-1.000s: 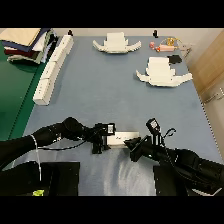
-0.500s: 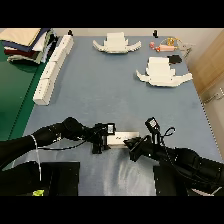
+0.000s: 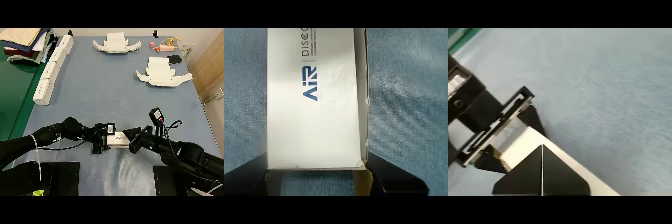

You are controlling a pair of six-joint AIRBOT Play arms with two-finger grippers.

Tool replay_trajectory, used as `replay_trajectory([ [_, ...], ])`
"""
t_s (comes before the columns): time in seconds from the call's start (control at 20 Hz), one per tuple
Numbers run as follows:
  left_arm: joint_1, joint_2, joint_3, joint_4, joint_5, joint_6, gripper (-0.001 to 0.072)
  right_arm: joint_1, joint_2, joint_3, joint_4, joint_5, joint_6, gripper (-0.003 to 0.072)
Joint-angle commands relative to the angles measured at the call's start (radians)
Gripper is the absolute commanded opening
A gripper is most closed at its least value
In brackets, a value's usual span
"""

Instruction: Fold the box.

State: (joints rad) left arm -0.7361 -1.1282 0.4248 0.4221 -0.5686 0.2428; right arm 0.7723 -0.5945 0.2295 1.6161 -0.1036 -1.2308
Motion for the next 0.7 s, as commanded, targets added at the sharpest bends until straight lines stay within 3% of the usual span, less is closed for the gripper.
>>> replay_trajectory([
  [0.0, 0.000, 0.000, 0.000, 0.000, 0.001, 0.000, 0.0522, -0.094, -0.019, 0.110, -0.108, -0.291, 0.000, 0.0003],
  [0.15, 0.000, 0.000, 0.000, 0.000, 0.021, 0.005, 0.0522, -0.210, -0.075, 0.262, -0.196, -0.584, 0.000, 0.0003],
  [0.3, 0.002, 0.000, 0.007, -0.002, 0.029, -0.040, 0.0522, -0.294, -0.139, 0.372, -0.225, -0.750, 0.001, 0.0003],
  [0.5, 0.050, 0.071, 0.027, 0.011, 0.029, -0.185, 0.0522, -0.336, -0.205, 0.415, -0.222, -0.795, 0.056, 0.0003],
  [0.65, 0.173, 0.206, 0.027, 0.205, -0.022, -0.466, 0.0522, -0.336, -0.242, 0.415, -0.217, -0.796, 0.072, 0.0004],
])
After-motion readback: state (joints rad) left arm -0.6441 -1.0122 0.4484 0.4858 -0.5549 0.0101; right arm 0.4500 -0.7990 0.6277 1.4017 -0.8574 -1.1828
